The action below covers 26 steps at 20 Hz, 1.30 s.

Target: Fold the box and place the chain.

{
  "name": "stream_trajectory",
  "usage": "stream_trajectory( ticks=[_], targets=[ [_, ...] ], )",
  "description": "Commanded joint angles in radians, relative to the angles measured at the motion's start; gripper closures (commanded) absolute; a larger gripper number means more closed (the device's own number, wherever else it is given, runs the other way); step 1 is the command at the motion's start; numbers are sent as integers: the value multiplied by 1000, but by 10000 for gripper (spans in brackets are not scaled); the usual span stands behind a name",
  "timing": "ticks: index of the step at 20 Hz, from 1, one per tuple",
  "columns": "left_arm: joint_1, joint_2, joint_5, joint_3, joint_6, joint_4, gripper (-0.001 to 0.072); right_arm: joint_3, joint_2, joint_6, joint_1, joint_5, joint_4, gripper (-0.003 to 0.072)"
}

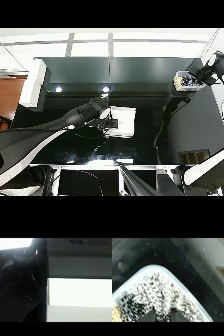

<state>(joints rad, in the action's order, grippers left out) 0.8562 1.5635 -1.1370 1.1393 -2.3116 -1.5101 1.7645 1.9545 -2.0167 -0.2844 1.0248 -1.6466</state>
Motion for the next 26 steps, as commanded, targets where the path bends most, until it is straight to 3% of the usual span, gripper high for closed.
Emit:
stream_trajectory(
  ticks=[1,7,11,20,22,26],
  targets=[
    [-1,0,0,0,0,0,678,2,-25,71,0,67,5,676],
    [-1,0,-2,0,0,1,679,1,-235,292,0,79,55,677],
    [0,0,-14,0,0,1,679,0,-416,506,29,124,277,679],
    [0,0,-43,0,0,3,679,0,-752,575,160,98,313,682],
    [0,0,-43,0,0,3,679,0,-813,607,161,130,366,683],
    [0,0,-45,0,0,3,678,0,-874,665,161,327,571,682]
  ],
)
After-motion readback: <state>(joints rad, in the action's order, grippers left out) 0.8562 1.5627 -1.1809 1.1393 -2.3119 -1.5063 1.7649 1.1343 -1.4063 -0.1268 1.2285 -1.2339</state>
